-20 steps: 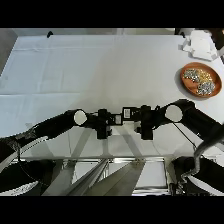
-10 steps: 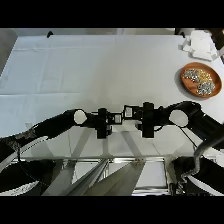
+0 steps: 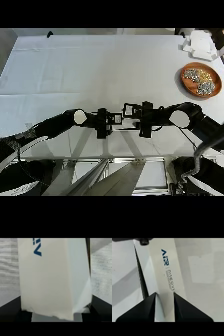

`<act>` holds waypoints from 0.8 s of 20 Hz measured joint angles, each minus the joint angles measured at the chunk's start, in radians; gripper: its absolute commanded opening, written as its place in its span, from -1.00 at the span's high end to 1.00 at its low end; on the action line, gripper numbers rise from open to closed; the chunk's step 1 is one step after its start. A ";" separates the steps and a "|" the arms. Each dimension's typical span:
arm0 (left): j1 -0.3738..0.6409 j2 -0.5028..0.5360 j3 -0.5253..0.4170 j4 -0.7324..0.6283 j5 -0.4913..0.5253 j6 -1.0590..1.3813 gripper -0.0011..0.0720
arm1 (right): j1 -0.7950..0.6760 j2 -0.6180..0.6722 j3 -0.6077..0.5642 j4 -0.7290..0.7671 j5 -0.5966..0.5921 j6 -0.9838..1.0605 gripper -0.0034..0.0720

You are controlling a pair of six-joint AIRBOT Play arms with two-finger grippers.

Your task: Fold the box and place the chain.

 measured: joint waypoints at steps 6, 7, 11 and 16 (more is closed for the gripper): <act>0.000 0.000 0.000 0.001 0.002 -0.001 0.02 | 0.000 -0.004 -0.013 0.040 -0.025 0.000 0.63; 0.000 0.000 0.000 0.001 0.002 -0.001 0.02 | 0.000 -0.004 -0.014 0.045 -0.027 0.000 0.63; 0.000 0.000 0.000 0.001 0.000 0.000 0.02 | 0.000 -0.004 -0.024 0.082 -0.033 0.000 0.63; 0.000 0.000 -0.001 0.001 -0.004 0.001 0.02 | 0.000 -0.004 -0.054 0.131 -0.033 0.000 0.66</act>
